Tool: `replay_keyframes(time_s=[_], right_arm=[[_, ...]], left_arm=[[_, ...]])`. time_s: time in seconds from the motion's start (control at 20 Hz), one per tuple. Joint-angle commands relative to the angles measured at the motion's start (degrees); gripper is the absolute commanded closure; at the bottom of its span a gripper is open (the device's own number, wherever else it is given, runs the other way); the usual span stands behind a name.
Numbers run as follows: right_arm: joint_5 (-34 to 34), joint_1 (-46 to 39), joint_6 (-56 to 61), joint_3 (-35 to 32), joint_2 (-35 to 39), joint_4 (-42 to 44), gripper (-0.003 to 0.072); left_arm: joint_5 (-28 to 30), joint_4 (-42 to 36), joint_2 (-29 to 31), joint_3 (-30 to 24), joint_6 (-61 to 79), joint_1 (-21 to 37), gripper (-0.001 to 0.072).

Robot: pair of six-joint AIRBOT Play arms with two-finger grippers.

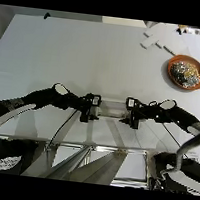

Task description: Fold the box and place the chain.

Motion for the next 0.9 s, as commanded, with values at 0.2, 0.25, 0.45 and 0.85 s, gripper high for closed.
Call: replay_keyframes(time_s=[0.2, 0.25, 0.45, 0.85], right_arm=[[0.0, 0.0, 0.0, 0.0, 0.0, 0.1, 0.0449], [0.1, 0.0, 0.0, 0.0, 0.0, 0.1, 0.0449], [-1.2, 0.0, -0.3, 0.0, 0.0, 0.1, 0.045], [-0.2, 0.0, 2.0, 0.0, 0.4, -2.6, 0.0074]], left_arm=[[0.2, 0.0, 0.0, 0.0, 0.0, 0.0, 0.0697], [0.2, 0.0, 0.0, 0.0, 0.0, 0.0, 0.0697], [0.2, 0.1, 0.0, 0.0, 0.0, 0.0, 0.0697], [0.2, 0.0, 0.0, 0.0, 0.0, 0.0, 0.0697]])
